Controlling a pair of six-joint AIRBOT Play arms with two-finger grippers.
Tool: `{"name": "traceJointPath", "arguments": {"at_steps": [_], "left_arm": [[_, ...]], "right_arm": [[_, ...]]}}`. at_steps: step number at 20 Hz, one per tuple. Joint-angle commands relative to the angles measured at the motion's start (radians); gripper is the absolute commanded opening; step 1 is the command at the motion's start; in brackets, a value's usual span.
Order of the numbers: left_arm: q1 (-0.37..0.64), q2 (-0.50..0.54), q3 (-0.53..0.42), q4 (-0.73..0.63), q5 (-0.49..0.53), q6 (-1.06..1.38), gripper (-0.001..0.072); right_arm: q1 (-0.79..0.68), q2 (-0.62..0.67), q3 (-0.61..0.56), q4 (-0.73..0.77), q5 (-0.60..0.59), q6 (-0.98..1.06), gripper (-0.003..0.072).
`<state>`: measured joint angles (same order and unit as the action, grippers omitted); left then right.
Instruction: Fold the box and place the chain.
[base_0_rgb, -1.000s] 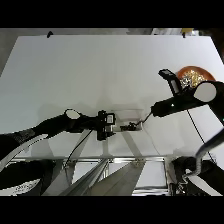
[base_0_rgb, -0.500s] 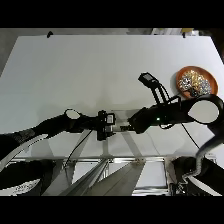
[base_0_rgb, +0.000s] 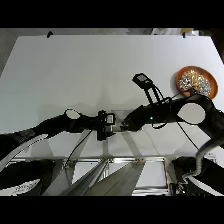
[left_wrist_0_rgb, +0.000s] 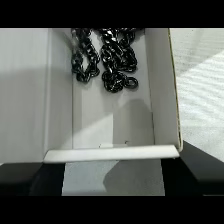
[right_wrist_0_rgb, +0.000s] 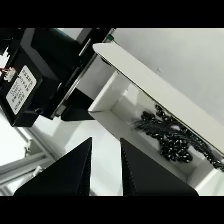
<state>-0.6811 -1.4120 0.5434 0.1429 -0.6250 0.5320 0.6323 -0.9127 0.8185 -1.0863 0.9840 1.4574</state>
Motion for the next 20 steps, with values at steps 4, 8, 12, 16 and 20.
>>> {"name": "traceJointPath", "arguments": {"at_steps": [4, 8, 12, 16, 20], "left_arm": [[0.000, 0.000, 0.000, 0.000, 0.000, 0.000, 0.0170], [0.000, 0.000, 0.000, 0.000, 0.000, 0.000, 0.0170], [0.000, 0.000, 0.000, 0.000, 0.000, 0.000, 0.0170], [0.000, 0.000, 0.000, 0.000, 0.000, 0.000, 0.0170], [0.000, 0.000, 0.000, 0.000, 0.000, 0.000, 0.0170]], "right_arm": [[-0.106, -0.003, 0.153, -0.065, 0.007, -0.048, 0.0121], [-0.292, -0.019, 0.166, -0.189, 0.026, -0.039, 0.0023], [-0.423, -0.100, 0.165, -0.298, 0.082, -0.015, 0.0023], [-0.454, -0.195, 0.120, -0.378, 0.089, -0.014, 0.0340], [-0.454, -0.264, 0.041, -0.454, 0.055, 0.029, 0.0337]]}}
